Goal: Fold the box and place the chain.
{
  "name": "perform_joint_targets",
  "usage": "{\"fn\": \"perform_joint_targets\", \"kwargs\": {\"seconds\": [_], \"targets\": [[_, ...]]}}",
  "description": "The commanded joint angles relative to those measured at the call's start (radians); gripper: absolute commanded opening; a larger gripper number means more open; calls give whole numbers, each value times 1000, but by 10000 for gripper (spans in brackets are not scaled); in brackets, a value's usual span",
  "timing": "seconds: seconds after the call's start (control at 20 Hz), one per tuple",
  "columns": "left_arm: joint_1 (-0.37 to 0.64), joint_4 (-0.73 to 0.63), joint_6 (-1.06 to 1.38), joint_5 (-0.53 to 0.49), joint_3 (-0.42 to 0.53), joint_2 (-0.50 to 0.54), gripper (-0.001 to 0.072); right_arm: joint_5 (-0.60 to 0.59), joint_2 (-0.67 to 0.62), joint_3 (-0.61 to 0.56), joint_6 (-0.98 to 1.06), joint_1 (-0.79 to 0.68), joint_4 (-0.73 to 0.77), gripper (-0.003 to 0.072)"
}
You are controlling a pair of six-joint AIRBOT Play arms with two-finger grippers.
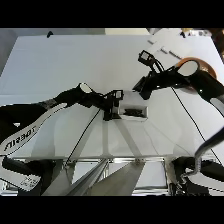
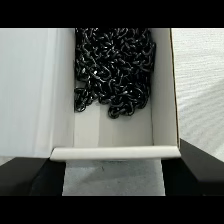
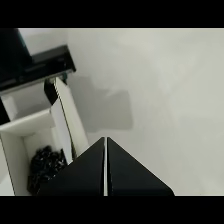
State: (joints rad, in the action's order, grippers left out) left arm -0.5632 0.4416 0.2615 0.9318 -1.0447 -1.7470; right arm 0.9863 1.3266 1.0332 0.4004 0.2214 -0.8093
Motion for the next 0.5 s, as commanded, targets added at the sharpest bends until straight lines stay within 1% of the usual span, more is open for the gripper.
{"fn": "perform_joint_targets", "kwargs": {"seconds": [0.0,0.1,0.25,0.35,0.4,0.45], "targets": [[1,0,0,0,0,1,133,127,18,4,18,2,-50,15],[1,0,0,0,0,1,133,187,7,-10,13,2,-44,15],[1,0,0,0,0,1,133,152,-74,-106,-79,2,-43,18],[1,0,0,0,0,1,133,122,-129,-174,-124,2,-43,112],[1,0,0,0,0,1,133,105,-151,-201,-125,2,-43,133],[1,0,0,0,0,1,133,95,-165,-216,-125,2,-43,173]]}}
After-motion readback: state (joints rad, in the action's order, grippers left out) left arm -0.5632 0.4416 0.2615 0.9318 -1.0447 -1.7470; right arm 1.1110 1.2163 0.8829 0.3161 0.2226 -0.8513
